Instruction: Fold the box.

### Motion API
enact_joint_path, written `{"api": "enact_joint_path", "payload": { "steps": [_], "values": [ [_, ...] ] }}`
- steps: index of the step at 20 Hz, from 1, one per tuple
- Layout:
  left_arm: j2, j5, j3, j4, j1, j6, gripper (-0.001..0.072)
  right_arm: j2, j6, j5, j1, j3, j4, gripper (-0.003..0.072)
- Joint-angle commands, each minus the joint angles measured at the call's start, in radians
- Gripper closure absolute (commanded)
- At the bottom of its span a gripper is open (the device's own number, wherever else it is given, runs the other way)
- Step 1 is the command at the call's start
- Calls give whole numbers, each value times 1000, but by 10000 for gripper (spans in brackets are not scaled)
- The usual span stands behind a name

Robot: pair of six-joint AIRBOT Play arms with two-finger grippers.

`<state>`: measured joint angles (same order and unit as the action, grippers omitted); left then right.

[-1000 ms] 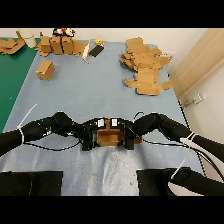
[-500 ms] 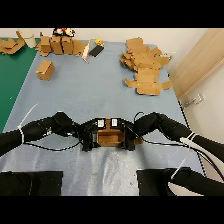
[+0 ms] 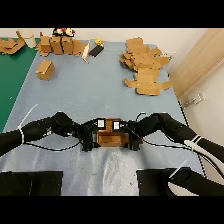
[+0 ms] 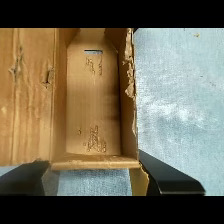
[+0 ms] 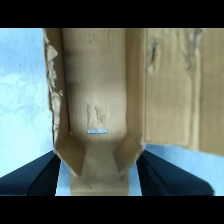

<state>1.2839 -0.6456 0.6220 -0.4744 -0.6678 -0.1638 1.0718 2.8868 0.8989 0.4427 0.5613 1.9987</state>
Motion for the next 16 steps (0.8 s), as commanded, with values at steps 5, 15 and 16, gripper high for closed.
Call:
{"api": "enact_joint_path", "payload": {
  "steps": [5, 15, 16],
  "values": [
    [0, 0, 0, 0, 1, 0, 233, -126, -146, 30, -1, 2, -143, -26],
    [0, 0, 0, 0, 1, 0, 233, -392, -909, 155, 2, 1, 244, -18],
    [0, 0, 0, 0, 1, 0, 233, -391, -1034, 152, 2, 0, 243, 4]
  ]
}}
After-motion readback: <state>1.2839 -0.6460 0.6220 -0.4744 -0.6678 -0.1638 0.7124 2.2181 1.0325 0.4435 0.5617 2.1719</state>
